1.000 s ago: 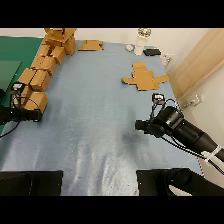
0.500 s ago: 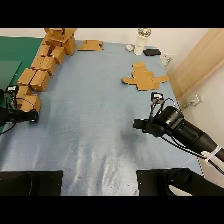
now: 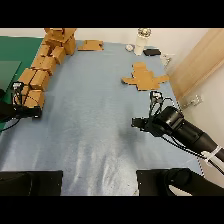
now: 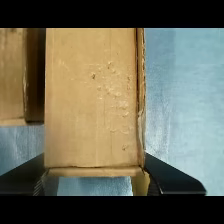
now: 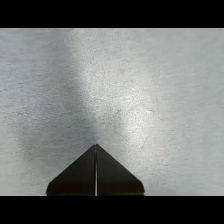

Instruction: Fold the box.

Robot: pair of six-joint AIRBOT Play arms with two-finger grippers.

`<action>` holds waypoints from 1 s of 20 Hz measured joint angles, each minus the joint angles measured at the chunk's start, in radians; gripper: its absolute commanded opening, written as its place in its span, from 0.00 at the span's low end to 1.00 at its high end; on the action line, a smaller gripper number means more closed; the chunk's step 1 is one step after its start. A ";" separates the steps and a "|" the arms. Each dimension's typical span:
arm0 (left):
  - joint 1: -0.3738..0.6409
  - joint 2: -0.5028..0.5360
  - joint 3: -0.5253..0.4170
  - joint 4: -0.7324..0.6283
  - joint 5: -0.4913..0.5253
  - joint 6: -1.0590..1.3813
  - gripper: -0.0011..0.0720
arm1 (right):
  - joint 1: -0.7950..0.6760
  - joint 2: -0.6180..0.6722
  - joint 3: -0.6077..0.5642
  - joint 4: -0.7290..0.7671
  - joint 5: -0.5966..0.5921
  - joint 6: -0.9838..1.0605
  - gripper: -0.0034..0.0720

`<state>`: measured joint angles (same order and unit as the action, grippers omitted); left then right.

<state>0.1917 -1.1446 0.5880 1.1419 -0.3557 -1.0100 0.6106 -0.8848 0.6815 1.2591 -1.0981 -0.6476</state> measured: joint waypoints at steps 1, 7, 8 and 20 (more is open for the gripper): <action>-0.001 -0.008 0.009 0.000 0.003 0.002 0.74 | 0.000 0.000 0.000 0.000 0.003 0.000 0.05; -0.011 -0.031 0.037 0.002 0.044 0.007 0.74 | 0.000 0.000 0.000 0.002 0.012 0.000 0.05; -0.012 -0.035 0.037 0.002 0.047 0.007 0.74 | 0.000 0.000 0.000 0.002 0.013 0.000 0.05; -0.012 -0.089 0.042 0.002 0.063 0.038 0.74 | 0.000 0.000 0.000 0.005 0.017 -0.001 0.05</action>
